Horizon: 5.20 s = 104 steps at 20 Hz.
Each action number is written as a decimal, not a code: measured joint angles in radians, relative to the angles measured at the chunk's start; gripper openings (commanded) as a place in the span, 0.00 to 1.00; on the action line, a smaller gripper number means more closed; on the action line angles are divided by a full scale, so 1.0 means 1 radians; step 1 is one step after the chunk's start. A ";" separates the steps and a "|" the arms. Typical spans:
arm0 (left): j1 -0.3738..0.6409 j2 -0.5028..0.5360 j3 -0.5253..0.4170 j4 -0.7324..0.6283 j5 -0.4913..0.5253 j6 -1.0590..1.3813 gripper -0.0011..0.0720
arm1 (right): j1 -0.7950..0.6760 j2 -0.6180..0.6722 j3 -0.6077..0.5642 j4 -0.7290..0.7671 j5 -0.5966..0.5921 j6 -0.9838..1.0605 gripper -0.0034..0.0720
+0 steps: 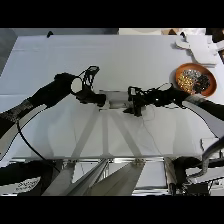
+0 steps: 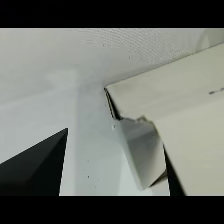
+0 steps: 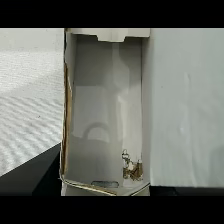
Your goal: Fold the box and place the chain.
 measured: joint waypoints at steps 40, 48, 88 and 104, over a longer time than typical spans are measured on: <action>-0.129 -0.077 0.000 0.261 0.043 -0.443 0.58 | 0.000 0.000 0.000 0.000 0.000 0.000 0.52; -0.141 -0.080 -0.001 0.264 0.098 -0.451 0.03 | 0.000 0.000 0.000 0.004 0.002 0.002 0.52; 0.401 -0.050 -0.196 -0.788 -0.156 2.094 0.98 | 0.000 0.000 0.000 0.000 0.000 0.000 0.52; 0.417 -0.166 -0.131 -0.896 -0.259 2.255 0.98 | 0.000 0.000 0.000 0.000 -0.001 0.000 0.52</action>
